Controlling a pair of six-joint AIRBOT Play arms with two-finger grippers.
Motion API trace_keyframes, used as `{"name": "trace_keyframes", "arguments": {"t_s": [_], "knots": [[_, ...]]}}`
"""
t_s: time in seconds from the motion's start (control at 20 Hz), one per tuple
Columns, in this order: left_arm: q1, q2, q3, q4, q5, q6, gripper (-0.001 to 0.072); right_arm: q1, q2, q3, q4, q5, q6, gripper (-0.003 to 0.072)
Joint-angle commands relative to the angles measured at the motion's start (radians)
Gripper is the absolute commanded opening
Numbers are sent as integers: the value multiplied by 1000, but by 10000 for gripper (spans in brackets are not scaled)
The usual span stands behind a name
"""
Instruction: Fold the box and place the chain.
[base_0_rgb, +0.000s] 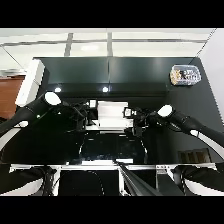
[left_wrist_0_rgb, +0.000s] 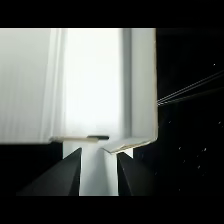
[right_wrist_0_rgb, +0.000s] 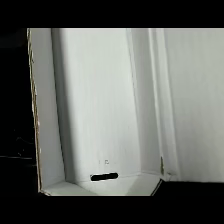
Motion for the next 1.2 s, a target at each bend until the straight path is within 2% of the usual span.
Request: {"name": "trace_keyframes", "arguments": {"t_s": [0.0,0.35,0.5,0.55,0.7,0.75,0.8,0.85,0.9,0.95,1.0,1.05,1.1,1.15], "knots": [[-43,-14,0,-31,29,-2,270,0,-1,1,0,0,0,477],[-50,-78,0,-180,60,-5,263,0,-1,1,0,0,0,477],[-48,-80,0,-179,60,-5,262,0,-1,1,1,0,0,477],[-48,-80,0,-177,60,-5,215,0,-1,1,0,0,0,477],[-48,-80,0,-175,58,-5,215,0,-1,1,0,0,0,477],[-48,-80,0,-175,59,-5,318,0,-1,1,0,0,0,477],[-49,-80,0,-175,61,-5,497,0,-1,1,0,0,0,477],[-49,-80,2,-169,60,-5,472,0,-1,1,0,0,0,477],[-49,-80,5,-145,57,-5,324,0,-1,1,0,0,0,477],[-49,-80,6,-134,55,-7,322,0,-1,1,0,0,0,477],[-49,-78,8,-119,55,-22,267,0,-1,1,0,0,0,477],[-48,-70,17,-69,48,-56,154,0,-1,1,1,0,0,477],[-45,-55,32,-1,40,-140,151,0,-1,1,1,0,0,477],[-38,-34,47,77,31,-253,61,0,-1,1,1,0,0,477]]}}
